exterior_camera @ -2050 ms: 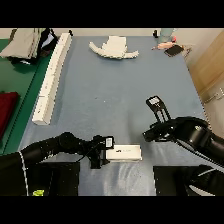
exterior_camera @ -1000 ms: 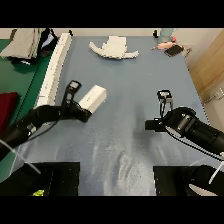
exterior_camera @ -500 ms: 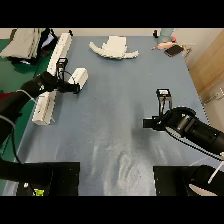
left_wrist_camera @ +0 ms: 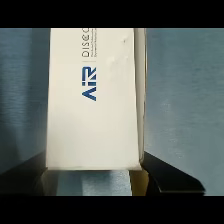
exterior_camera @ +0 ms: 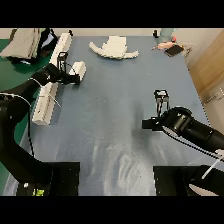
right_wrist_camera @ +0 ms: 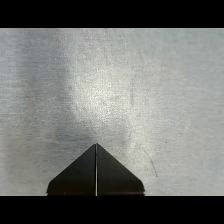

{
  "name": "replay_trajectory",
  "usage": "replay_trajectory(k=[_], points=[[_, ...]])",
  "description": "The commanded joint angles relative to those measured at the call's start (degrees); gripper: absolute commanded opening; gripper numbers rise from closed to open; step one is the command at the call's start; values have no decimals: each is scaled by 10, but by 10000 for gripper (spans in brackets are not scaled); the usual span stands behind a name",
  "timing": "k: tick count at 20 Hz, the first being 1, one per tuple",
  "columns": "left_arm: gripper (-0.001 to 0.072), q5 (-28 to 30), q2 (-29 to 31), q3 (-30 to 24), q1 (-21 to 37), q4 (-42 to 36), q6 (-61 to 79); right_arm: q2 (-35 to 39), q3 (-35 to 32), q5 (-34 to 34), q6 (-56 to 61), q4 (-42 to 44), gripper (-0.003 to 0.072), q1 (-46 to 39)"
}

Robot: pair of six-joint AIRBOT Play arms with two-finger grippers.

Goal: Fold the box.

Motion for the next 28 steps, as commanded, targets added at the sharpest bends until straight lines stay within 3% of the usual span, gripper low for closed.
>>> replay_trajectory(k=[1,6,21,22,23,24,28], points=[[407,-1,-11,16,25,1,-10,-10,0,0,0,0,5,0],[407,13,-11,34,55,10,-8,-10,0,0,0,0,5,0],[407,25,-12,34,55,33,-8,-10,0,-12,0,4,5,0],[423,25,-12,34,55,33,-8,-9,0,-12,0,4,6,0],[554,25,-12,34,55,33,-8,-10,0,-12,0,4,5,0],[621,25,-12,34,55,33,-8,-10,0,-12,0,4,5,0],[622,22,-12,34,55,33,-8,-9,0,-12,0,4,5,0]])
